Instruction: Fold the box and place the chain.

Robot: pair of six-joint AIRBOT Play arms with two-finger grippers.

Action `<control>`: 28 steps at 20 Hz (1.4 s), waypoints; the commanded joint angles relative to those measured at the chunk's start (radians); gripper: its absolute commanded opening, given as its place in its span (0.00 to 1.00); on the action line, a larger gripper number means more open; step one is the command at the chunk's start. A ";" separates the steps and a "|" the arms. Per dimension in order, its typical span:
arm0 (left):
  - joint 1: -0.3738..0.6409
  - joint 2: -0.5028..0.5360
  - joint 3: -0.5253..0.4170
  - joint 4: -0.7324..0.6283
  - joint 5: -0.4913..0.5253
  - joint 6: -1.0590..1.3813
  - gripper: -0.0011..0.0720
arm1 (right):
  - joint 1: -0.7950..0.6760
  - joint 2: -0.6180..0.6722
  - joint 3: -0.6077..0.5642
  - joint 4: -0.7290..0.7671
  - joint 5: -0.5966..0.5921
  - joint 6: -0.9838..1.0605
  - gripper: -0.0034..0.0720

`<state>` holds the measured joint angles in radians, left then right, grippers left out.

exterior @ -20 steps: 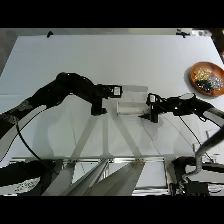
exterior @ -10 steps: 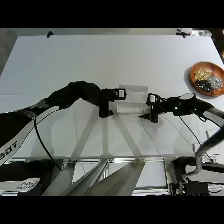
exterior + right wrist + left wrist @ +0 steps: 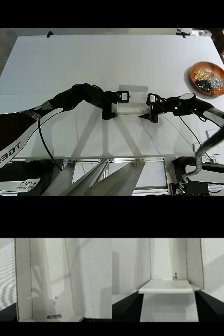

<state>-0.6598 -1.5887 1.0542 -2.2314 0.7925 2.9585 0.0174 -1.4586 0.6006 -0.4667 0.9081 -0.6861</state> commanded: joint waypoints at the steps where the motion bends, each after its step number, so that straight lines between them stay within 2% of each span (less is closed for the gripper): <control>1: -0.009 -0.001 0.000 -0.014 -0.013 0.001 0.98 | 0.000 0.000 0.000 0.000 0.000 0.000 0.63; 8: -0.009 -0.001 0.000 -0.037 -0.012 0.001 0.98 | 0.000 0.000 0.000 0.000 0.000 0.000 0.63; 20: -0.015 -0.050 -0.001 -0.074 -0.102 0.001 0.97 | 0.000 0.000 0.000 0.000 0.000 0.000 0.63; 21: -0.015 -0.051 0.000 -0.076 -0.103 0.001 0.93 | 0.000 0.000 0.000 0.000 0.000 0.000 0.63; 25: -0.015 -0.060 -0.001 -0.082 -0.081 0.000 0.59 | 0.000 0.000 0.000 0.000 0.000 0.000 0.63; 28: -0.016 -0.061 -0.001 -0.087 -0.043 0.001 0.44 | 0.000 0.000 0.000 0.000 0.000 0.000 0.63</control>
<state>-0.6743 -1.6463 1.0542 -2.3123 0.7143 2.9627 0.0166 -1.4586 0.6003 -0.4667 0.9077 -0.6872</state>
